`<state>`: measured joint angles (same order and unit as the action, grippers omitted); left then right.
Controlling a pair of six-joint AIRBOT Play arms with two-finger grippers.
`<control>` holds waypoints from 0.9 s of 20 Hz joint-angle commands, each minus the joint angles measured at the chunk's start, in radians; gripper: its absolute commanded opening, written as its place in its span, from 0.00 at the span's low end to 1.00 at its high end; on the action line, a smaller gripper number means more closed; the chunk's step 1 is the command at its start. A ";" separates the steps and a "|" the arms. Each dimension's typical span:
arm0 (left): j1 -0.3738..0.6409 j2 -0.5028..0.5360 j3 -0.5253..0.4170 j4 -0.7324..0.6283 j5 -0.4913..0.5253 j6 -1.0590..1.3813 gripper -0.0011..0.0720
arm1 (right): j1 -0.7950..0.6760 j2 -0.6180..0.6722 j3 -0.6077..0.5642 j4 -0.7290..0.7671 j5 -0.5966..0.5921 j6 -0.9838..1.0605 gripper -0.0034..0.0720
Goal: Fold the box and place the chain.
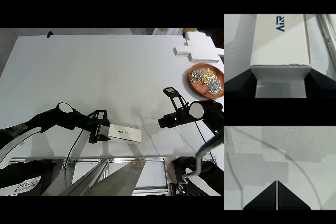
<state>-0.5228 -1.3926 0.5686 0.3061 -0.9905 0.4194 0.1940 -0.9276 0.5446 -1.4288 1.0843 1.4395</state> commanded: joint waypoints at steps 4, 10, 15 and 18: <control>0.146 0.201 0.001 0.157 0.127 -0.238 0.53 | -0.001 0.001 0.000 0.000 0.000 0.000 0.06; 0.494 0.454 0.001 0.578 0.388 -0.744 0.55 | -0.001 0.001 0.000 0.000 0.000 0.000 0.06; 0.802 0.469 0.001 0.700 0.380 -1.077 0.55 | -0.001 0.001 0.000 0.000 0.000 0.000 0.06; 0.897 0.433 0.001 0.753 0.319 -1.177 0.55 | -0.001 0.001 0.000 0.000 0.000 0.000 0.06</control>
<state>0.2626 -0.9443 0.5686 0.9718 -0.6392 -0.5884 0.1940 -0.9276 0.5446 -1.4284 1.0847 1.4395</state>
